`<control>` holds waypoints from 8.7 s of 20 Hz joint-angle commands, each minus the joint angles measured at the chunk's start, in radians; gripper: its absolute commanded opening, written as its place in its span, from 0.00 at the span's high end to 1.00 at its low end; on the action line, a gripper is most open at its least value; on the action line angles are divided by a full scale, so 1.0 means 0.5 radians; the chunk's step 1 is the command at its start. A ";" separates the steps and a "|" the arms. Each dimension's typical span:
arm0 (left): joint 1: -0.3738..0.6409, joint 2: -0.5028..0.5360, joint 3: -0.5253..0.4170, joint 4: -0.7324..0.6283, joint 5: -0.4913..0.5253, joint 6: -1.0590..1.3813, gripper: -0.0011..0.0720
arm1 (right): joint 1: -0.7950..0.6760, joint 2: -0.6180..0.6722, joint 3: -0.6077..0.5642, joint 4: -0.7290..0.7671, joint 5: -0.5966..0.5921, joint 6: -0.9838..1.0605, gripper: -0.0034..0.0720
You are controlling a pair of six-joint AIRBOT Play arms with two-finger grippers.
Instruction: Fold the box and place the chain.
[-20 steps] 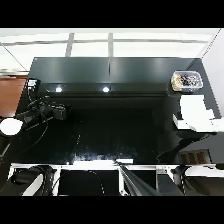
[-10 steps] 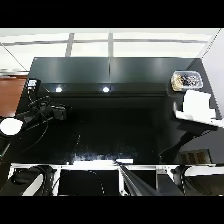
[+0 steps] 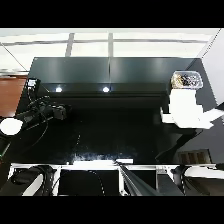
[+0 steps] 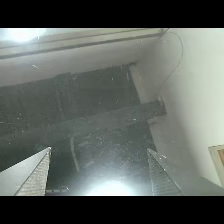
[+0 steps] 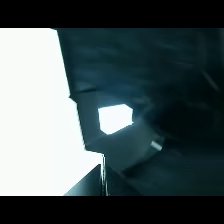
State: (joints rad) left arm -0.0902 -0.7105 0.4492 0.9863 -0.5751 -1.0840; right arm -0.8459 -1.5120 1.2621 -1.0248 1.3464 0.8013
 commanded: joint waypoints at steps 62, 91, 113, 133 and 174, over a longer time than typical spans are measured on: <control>-0.535 -1.455 1.070 -0.599 -0.929 1.979 0.96 | 1.807 1.194 -1.218 0.247 -0.525 -0.924 0.11; -0.676 -1.624 1.047 -0.421 -0.751 2.221 0.95 | 2.715 0.755 -1.447 0.533 -1.320 -1.212 0.11; -0.676 -1.624 1.047 -0.442 -0.744 2.220 0.95 | 2.467 0.803 -1.315 0.939 -1.416 -1.827 0.11; -0.676 -1.624 1.048 -0.479 -0.752 2.220 0.95 | 2.403 0.626 -1.307 1.126 -1.074 -1.870 0.11; -0.676 -1.624 1.048 -0.488 -0.755 2.206 0.95 | 2.482 0.383 -1.308 0.932 -1.370 -2.090 0.11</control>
State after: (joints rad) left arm -0.4286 -1.5234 0.9730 0.7425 -0.9520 0.0193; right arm 0.3939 -1.3151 0.6090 -0.5797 0.6762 -0.2146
